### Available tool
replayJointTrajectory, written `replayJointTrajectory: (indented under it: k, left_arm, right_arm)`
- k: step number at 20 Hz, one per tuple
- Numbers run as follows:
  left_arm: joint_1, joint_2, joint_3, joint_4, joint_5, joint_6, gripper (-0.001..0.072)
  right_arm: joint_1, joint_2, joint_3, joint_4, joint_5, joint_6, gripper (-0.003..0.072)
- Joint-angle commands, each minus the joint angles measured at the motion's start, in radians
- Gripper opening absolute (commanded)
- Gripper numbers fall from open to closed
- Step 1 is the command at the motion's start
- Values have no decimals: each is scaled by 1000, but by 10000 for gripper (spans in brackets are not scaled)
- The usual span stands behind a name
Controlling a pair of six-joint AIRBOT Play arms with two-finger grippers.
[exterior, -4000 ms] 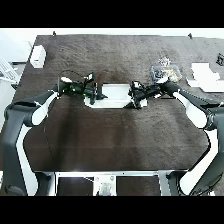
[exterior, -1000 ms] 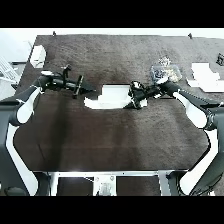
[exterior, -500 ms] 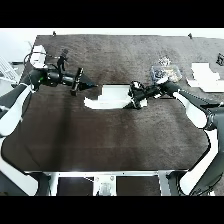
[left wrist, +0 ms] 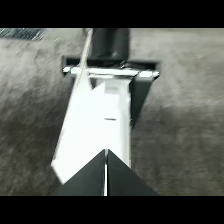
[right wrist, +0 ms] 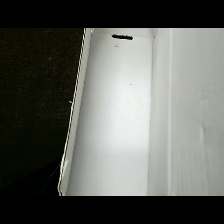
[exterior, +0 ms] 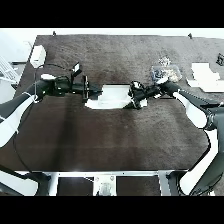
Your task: Fold the box and place the chain.
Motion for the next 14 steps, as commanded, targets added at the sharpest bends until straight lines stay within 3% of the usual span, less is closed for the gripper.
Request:
replayJointTrajectory:
  k: [1,11,14]
  left_arm:
    - [-15,3,-13,3,62,10,17]
    - [-27,-42,-12,0,62,11,18]
    - [-67,-67,-10,-29,161,64,18]
  right_arm:
    - [0,0,0,0,0,0,591]
    - [0,0,0,0,0,0,591]
    - [0,0,0,0,0,0,591]
